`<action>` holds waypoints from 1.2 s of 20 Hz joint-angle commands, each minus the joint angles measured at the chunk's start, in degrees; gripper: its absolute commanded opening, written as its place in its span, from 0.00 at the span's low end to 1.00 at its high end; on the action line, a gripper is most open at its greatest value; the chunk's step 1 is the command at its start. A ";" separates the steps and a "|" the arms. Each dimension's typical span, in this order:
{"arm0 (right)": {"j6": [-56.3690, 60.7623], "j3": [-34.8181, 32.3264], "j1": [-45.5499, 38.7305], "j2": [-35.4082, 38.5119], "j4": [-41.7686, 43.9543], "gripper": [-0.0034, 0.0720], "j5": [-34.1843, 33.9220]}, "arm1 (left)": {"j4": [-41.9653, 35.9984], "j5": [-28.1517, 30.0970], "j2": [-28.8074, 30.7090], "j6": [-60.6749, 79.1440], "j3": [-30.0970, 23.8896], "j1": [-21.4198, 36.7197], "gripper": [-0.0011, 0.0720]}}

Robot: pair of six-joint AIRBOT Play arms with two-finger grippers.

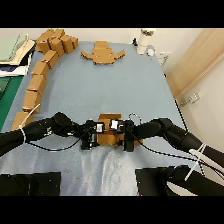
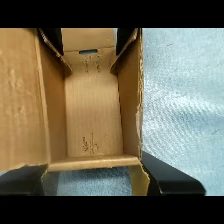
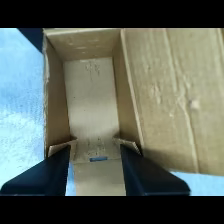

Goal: Fold the box.

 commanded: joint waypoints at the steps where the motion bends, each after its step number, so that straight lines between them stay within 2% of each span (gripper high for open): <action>1: 6.64 -0.02 -0.13 2.67 -4.76 0.66 -3.48 | -0.09 0.02 -0.04 -0.15 -0.02 -0.02 0.64; 2: 11.85 0.02 -0.13 3.93 -8.76 0.52 -4.66 | -0.09 0.02 -0.04 -0.15 -0.02 -0.02 0.64; 3: 18.56 0.04 -0.13 5.31 -13.86 0.45 -5.29 | -0.09 0.04 -0.04 -0.15 -0.02 0.00 0.64; 4: 26.45 0.07 -0.13 6.99 -19.87 0.33 -5.88 | -0.09 0.02 -0.04 -0.15 -0.02 -0.02 0.64; 5: 34.10 0.17 -0.13 8.76 -25.73 0.27 -6.95 | -0.09 0.02 -0.04 -0.15 -0.02 -0.02 0.64; 7: 47.17 1.03 -0.13 12.07 -35.30 0.25 -11.28 | -0.09 0.02 -0.04 -0.15 -0.02 0.00 0.64; 9: 62.82 1.90 -0.63 14.78 -43.71 0.15 -15.98 | -0.09 0.02 -0.04 -0.15 -0.02 0.00 0.64; 10: 71.17 2.05 -1.73 15.65 -46.84 0.15 -18.08 | -0.09 0.02 -0.04 -0.15 -0.02 0.00 0.64; 11: 77.64 2.05 -3.56 15.87 -47.54 0.06 -20.55 | -0.09 0.02 -0.04 -0.15 -0.02 0.00 0.64; 14: 79.47 1.20 -8.98 13.44 -36.57 0.05 -23.76 | -0.09 0.02 -0.04 -0.15 -0.02 0.00 0.64; 18: 77.61 -2.38 -9.77 7.19 -24.74 0.05 -16.81 | -0.09 0.02 -0.04 -0.15 -0.02 0.00 0.64; 21: 72.59 -2.80 -9.77 2.32 -17.00 0.05 -14.25 | -0.09 -0.04 -0.04 -0.15 -0.02 -0.02 0.64; 24: 67.67 -2.58 -9.75 2.29 -9.99 0.05 -12.85 | -0.09 0.11 -0.04 -0.15 -0.02 0.00 0.64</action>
